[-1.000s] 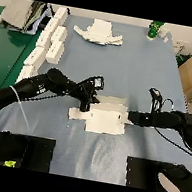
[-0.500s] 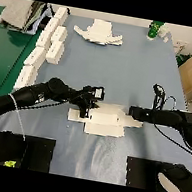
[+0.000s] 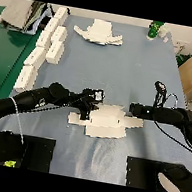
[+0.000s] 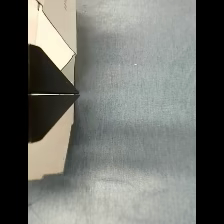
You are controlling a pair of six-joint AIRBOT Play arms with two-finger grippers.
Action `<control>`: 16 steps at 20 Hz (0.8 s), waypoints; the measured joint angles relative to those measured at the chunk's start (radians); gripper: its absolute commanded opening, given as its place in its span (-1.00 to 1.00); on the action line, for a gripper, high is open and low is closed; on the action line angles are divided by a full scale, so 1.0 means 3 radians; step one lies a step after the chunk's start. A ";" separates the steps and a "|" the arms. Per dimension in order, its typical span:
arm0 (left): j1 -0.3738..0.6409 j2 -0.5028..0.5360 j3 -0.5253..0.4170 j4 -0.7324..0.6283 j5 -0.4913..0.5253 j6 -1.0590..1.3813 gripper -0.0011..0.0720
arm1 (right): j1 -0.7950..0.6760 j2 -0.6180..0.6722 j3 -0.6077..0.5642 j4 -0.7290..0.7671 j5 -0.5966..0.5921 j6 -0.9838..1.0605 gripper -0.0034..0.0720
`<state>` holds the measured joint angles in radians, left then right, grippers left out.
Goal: Fold the box.
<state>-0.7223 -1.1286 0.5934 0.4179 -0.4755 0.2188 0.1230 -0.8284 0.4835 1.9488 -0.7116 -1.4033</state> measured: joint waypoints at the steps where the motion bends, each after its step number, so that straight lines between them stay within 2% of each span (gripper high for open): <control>1: 0.0000 0.0000 -0.0005 -0.0005 -0.0038 -0.0005 -0.94 | 0.0000 0.0004 0.0001 0.0008 -0.0006 0.0001 -0.91; 8: -0.0001 0.0003 -0.0024 -0.0004 -0.0367 -0.0159 -0.94 | 0.0000 0.0102 0.0013 0.0011 -0.0024 0.0001 -0.91; 16: -0.0004 0.0000 -0.0028 0.0003 -0.0441 -0.0206 -0.94 | 0.0000 0.0151 0.0014 0.0011 -0.0067 0.0000 -0.91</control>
